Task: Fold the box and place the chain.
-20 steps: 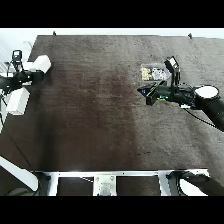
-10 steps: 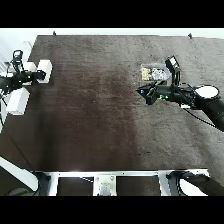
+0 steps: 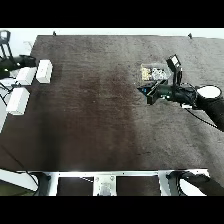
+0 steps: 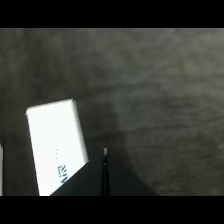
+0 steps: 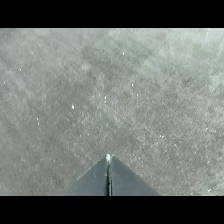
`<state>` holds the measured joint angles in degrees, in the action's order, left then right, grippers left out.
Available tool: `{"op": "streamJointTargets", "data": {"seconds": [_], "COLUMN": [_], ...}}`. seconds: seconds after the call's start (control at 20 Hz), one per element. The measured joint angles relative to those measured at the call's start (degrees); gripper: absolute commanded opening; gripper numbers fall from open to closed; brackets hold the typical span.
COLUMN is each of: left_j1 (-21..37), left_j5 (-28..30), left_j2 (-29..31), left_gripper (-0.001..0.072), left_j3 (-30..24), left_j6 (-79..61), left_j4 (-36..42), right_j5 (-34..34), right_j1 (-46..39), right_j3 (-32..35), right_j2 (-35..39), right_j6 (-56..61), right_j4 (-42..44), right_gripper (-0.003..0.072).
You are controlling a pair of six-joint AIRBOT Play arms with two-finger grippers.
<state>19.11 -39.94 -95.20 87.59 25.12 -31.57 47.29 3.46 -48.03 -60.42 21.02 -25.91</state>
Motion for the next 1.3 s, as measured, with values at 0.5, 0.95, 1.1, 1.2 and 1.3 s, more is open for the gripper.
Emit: {"op": "streamJointTargets", "data": {"seconds": [0.5,0.95,1.1,1.2,1.3], "left_j1": [-4.26,-4.92,-4.90,-4.90,-4.90], "left_j5": [10.67,19.52,22.67,22.58,20.96], "left_j2": [38.69,69.68,75.08,76.70,77.61], "left_gripper": [0.0012,0.0011,0.0012,0.0012,0.0015], "left_j3": [-33.27,-71.63,-78.40,-81.15,-83.23], "left_j6": [-27.30,-51.63,-53.02,-53.40,-53.27], "left_j4": [21.62,46.97,48.65,49.27,49.64], "right_j5": [-15.93,-33.33,-36.85,-37.97,-38.66], "right_j1": [0.00,0.00,-0.02,-0.02,-0.02], "right_j3": [8.81,28.55,33.66,36.17,38.01], "right_j2": [18.91,38.40,41.99,43.19,43.85], "right_j6": [2.51,4.33,4.37,4.42,4.44], "right_j4": [0.04,0.07,0.04,0.04,0.02], "right_gripper": [0.0006,0.0005,0.0006,0.0006,0.0007]}}
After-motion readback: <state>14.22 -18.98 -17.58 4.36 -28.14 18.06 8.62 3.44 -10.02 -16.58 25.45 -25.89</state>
